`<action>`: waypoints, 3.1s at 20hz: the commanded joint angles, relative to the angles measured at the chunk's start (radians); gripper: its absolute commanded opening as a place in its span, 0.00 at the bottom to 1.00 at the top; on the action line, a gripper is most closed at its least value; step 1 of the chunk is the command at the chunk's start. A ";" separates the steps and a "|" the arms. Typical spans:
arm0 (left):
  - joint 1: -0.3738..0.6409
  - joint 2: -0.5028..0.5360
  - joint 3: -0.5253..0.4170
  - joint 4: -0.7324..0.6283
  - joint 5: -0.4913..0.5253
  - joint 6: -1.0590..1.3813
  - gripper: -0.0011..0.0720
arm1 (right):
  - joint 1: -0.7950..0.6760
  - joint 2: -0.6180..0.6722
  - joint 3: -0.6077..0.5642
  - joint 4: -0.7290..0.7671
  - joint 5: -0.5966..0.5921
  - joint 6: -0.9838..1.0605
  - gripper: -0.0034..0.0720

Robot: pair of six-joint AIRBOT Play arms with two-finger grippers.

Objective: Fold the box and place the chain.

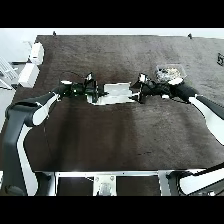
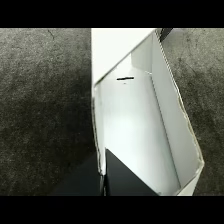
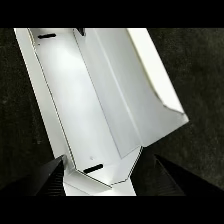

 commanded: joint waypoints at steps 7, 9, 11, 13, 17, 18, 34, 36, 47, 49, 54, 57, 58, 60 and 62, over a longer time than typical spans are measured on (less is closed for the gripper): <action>-0.001 0.000 0.000 0.000 0.000 0.000 0.04 | -0.020 -0.135 0.173 -0.083 0.180 0.004 0.88; -0.001 0.000 0.000 0.000 0.000 0.000 0.05 | -0.020 -0.154 0.196 -0.090 0.206 0.004 0.88; -0.001 0.000 0.000 0.000 -0.001 0.000 0.04 | -0.016 -0.172 0.208 -0.087 0.237 0.010 0.88; -0.001 0.000 0.000 0.000 0.000 0.000 0.05 | -0.011 -0.180 0.209 -0.089 0.269 0.038 0.88; -0.001 0.000 0.000 0.000 -0.001 0.000 0.04 | 0.005 -0.185 0.209 -0.089 0.277 0.059 0.88; -0.001 0.000 0.000 0.000 0.000 0.000 0.04 | 0.012 -0.186 0.209 -0.090 0.281 0.055 0.88; -0.001 0.000 0.000 0.000 0.000 0.000 0.04 | 0.016 -0.241 0.229 -0.097 0.255 -0.008 0.88; -0.001 0.000 0.000 0.000 -0.001 0.000 0.04 | 0.016 -0.241 0.230 -0.092 0.254 -0.019 0.88; -0.001 0.000 0.000 0.000 -0.001 0.000 0.05 | 0.024 -0.254 0.243 -0.085 0.258 -0.050 0.88; -0.001 0.000 0.000 0.000 0.000 0.000 0.04 | 0.024 -0.256 0.244 -0.085 0.259 -0.053 0.88; -0.001 0.000 0.000 0.000 0.000 0.000 0.05 | 0.021 -0.256 0.244 -0.085 0.293 -0.053 0.88; -0.001 0.000 0.000 0.000 0.000 0.000 0.05 | 0.016 -0.264 0.252 -0.081 0.311 -0.059 0.88; -0.001 0.000 0.000 0.000 0.000 0.000 0.04 | 0.011 -0.272 0.259 -0.067 0.315 -0.058 0.88; -0.001 0.000 0.000 0.000 0.000 0.000 0.05 | 0.002 -0.290 0.277 -0.035 0.341 -0.056 0.88; -0.001 0.000 0.000 0.000 0.000 0.000 0.05 | 0.002 -0.299 0.283 -0.035 0.348 -0.051 0.88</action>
